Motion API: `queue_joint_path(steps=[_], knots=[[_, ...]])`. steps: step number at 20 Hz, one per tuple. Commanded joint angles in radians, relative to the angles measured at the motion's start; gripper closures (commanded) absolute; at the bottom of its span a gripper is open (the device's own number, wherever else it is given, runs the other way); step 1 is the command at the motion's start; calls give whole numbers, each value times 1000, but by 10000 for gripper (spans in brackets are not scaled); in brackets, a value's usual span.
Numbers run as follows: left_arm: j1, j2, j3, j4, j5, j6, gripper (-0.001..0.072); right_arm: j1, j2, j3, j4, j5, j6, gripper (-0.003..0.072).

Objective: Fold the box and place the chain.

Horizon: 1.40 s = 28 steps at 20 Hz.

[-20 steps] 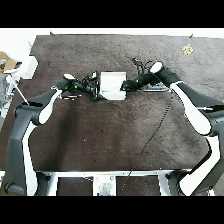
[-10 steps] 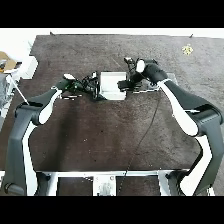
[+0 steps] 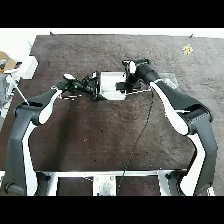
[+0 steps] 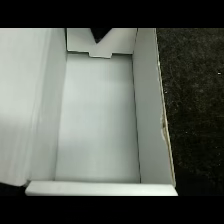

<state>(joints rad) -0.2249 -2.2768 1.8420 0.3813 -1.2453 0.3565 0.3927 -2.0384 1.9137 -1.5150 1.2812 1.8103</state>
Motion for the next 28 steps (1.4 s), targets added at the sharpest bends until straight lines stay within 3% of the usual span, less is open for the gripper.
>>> queue_joint_path(steps=[1,7,9,15,17,18,19,23,24,27,28], knots=[[0,0,0,0,0,0,365,12,-15,4,-15,4,44,313],[0,0,0,0,0,0,365,53,-15,4,-127,-40,134,314],[0,0,0,0,0,0,365,52,-15,4,-128,-40,147,432],[0,0,0,0,0,0,365,52,-15,4,-136,-39,177,434],[0,0,0,0,0,0,365,52,-16,3,-138,-39,189,543],[0,0,0,0,0,0,365,52,-16,3,-138,-39,189,543],[0,0,0,0,0,0,365,52,-16,3,-139,-40,188,602],[0,0,0,0,0,0,365,53,-16,3,-139,-41,192,637],[0,0,0,0,0,0,365,53,-16,3,-138,-47,192,683],[0,0,0,0,0,0,365,53,-16,4,-138,-51,192,683],[0,0,0,0,0,0,365,52,-16,4,-138,-50,192,636]])
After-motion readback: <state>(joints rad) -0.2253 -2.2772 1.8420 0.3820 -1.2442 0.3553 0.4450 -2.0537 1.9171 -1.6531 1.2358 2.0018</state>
